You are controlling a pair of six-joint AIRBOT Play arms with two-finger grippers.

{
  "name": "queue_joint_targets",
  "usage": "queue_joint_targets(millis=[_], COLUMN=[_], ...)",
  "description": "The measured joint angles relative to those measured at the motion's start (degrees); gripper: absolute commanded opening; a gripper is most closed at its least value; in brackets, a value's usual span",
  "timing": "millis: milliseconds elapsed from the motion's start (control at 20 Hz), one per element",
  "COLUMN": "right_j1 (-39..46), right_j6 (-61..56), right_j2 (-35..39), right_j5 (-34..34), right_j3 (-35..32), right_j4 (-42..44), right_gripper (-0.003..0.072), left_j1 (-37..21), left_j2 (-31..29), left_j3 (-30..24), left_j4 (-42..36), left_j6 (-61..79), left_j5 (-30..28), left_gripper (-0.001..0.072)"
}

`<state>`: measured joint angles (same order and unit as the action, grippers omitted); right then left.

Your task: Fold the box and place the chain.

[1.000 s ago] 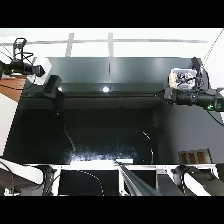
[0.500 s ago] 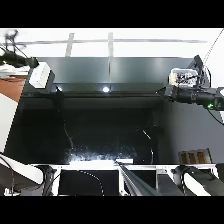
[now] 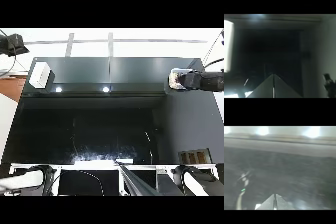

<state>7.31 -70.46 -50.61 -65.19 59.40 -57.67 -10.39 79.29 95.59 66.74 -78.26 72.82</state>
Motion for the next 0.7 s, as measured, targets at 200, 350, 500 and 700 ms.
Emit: queue_joint_targets(millis=[200,350,500,700], right_j1=[0.20,0.20,0.20,0.20], right_j6=[-4.39,-5.86,-6.40,-6.75], right_j2=[6.91,9.53,10.51,10.91], right_j5=[6.60,11.10,12.74,13.44], right_j3=[-10.93,-18.69,-21.94,-23.37], right_j4=[-6.60,-8.59,-9.38,-9.81], right_gripper=[0.0035,0.0033,0.0033,0.0033], left_j1=[10.10,14.64,16.22,16.96], left_j2=[-20.79,-32.39,-37.77,-40.13], left_j3=[-31.06,-49.70,-57.66,-61.24], left_j4=[0.13,1.05,1.97,2.51], left_j6=[-1.14,-2.12,-2.75,-3.13], left_j5=[-14.29,-22.56,-25.05,-26.45], left_gripper=[0.0025,0.0027,0.0028,0.0028])
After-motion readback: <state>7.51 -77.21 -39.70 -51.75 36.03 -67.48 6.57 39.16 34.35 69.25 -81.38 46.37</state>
